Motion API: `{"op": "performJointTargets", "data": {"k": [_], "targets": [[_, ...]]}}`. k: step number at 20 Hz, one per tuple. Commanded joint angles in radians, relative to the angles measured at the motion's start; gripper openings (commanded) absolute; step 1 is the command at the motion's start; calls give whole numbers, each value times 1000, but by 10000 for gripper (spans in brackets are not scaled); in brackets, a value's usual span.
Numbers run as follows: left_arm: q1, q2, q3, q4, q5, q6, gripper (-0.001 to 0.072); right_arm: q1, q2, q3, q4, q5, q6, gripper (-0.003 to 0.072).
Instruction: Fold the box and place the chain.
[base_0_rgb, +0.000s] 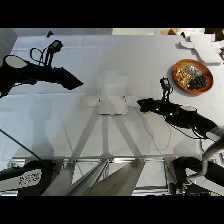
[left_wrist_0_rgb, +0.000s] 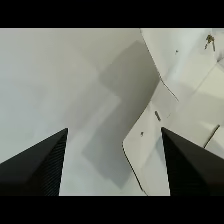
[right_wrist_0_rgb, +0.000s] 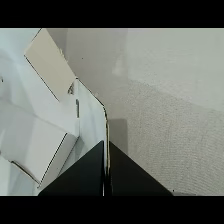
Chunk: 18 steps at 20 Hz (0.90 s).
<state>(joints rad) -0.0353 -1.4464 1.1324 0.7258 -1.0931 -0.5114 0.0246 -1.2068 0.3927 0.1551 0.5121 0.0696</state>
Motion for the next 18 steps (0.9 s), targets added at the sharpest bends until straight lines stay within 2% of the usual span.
{"op": "performJointTargets", "data": {"k": [1,4,9,12,18], "targets": [[-40,-143,134,1,-113,45,649,1,-1,0,0,0,0,11],[-83,-237,204,-24,-153,103,654,1,-1,0,0,0,0,11],[-135,-335,262,-113,-143,146,653,1,-1,0,0,0,0,11],[-154,-393,326,-124,-184,146,653,1,-1,0,0,0,0,11],[-209,-417,344,-84,-169,192,645,1,-1,0,0,0,0,11]]}}
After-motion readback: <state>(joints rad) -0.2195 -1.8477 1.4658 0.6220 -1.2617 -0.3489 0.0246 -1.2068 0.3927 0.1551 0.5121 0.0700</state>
